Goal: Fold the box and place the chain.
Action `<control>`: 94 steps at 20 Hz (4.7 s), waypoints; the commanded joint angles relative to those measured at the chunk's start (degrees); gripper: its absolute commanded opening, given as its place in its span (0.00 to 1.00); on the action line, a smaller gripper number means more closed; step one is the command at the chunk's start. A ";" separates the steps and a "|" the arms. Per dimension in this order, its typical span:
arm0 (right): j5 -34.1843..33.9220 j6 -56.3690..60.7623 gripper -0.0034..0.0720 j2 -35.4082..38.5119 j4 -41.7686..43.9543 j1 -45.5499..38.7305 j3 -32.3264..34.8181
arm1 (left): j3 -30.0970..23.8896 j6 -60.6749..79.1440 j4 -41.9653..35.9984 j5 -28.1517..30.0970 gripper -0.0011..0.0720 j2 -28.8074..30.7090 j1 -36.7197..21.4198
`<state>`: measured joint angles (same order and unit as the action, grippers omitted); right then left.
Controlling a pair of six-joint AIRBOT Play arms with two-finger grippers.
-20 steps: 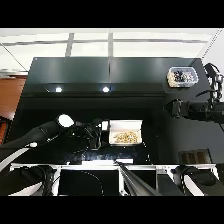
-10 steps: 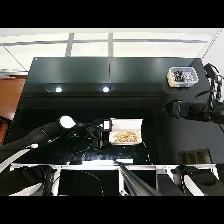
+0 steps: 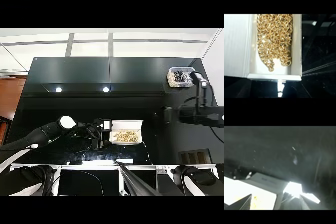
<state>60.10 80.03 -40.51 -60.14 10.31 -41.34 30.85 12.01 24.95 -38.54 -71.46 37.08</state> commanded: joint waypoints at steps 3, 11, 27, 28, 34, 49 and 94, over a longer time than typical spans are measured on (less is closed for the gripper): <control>-18.23 -16.57 0.99 -7.43 -0.02 11.74 0.90 | 0.04 -0.02 0.04 0.00 0.57 -0.04 0.02; -3.85 -37.44 0.98 -13.27 6.34 12.59 0.90 | 0.04 -0.02 0.04 0.00 0.57 -0.04 0.02; 3.17 -48.78 0.99 -13.22 8.02 13.05 1.77 | 0.02 -0.02 0.07 0.00 0.57 -0.04 0.02; 2.71 -48.78 0.99 -13.22 8.02 13.05 1.79 | 0.04 -0.02 0.07 0.00 0.57 -0.04 0.02; 2.45 -48.78 0.98 -13.25 8.07 13.05 4.55 | 0.02 -0.02 0.07 0.00 0.57 -0.04 0.02; -4.33 -48.98 0.58 -13.27 9.35 18.40 5.68 | 0.02 -0.02 0.07 0.00 0.57 -0.04 0.02; 0.33 -25.53 0.45 -10.84 10.64 16.57 4.76 | 0.02 -0.02 0.07 -0.02 0.57 -0.04 0.04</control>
<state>57.84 45.95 -52.10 -49.91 28.93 -35.92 30.87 11.90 24.97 -38.57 -71.46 37.08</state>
